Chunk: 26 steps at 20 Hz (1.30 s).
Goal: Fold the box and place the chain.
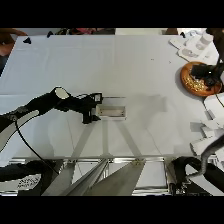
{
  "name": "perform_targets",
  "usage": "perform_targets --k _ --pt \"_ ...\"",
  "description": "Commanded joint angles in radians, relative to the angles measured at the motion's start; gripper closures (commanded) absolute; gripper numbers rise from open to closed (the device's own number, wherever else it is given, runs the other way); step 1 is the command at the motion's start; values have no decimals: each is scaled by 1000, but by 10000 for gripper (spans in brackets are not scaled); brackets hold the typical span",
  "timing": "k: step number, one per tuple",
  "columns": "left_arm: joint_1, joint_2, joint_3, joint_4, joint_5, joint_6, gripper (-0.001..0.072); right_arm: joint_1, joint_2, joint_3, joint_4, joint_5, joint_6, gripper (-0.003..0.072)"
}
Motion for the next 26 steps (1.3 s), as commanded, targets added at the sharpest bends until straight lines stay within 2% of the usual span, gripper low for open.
perform_targets --k 1,4,8,11,17,18,19,20,21,26 --pt "-1 0 1 0 0 0 266 -176 -151 43 168 -118 -160 308" --pt "-1 0 1 0 0 0 266 -209 -339 179 180 -30 -234 304" --pt "-1 0 1 0 0 0 266 -210 -512 289 247 32 -312 221" --pt "-1 0 1 0 0 0 266 -210 -569 292 314 24 -335 222" --pt "-1 0 1 0 0 0 266 -210 -621 292 313 65 -297 231" --pt "-1 0 1 0 0 0 266 -210 -625 292 311 83 -297 281" --pt "-1 0 1 0 0 0 266 -211 -626 292 306 94 -297 365" --pt "-1 0 1 0 0 0 266 -210 -626 292 306 93 -298 493" --pt "-1 0 1 0 0 0 266 -210 -625 293 306 91 -298 676" --pt "-1 0 1 0 0 0 266 -203 -562 293 305 96 -306 676"
